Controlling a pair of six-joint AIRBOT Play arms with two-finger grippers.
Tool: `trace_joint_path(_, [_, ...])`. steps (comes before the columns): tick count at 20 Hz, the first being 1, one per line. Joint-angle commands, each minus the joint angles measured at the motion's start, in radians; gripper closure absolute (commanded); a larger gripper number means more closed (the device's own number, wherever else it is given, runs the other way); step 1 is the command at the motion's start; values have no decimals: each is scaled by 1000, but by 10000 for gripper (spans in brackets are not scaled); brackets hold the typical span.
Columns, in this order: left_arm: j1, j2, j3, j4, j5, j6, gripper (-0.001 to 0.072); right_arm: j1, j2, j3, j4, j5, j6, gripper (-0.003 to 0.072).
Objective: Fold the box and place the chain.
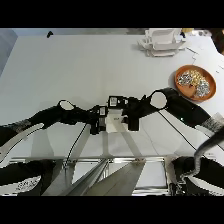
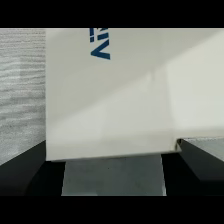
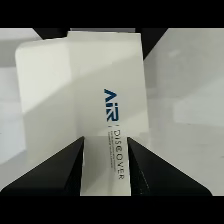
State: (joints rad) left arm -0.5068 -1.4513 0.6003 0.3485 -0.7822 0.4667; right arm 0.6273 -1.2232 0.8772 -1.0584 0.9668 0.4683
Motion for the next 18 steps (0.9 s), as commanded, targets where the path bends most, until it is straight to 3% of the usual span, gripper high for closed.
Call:
trace_joint_path(1, [0,1,0,1,0,0,438,1,9,-1,41,74,-6,387])
trace_joint_path(16, [0,1,0,1,0,0,438,32,8,-11,-37,27,-21,388])
trace_joint_path(18, [0,1,0,0,0,0,438,32,8,-11,-37,28,-21,415])
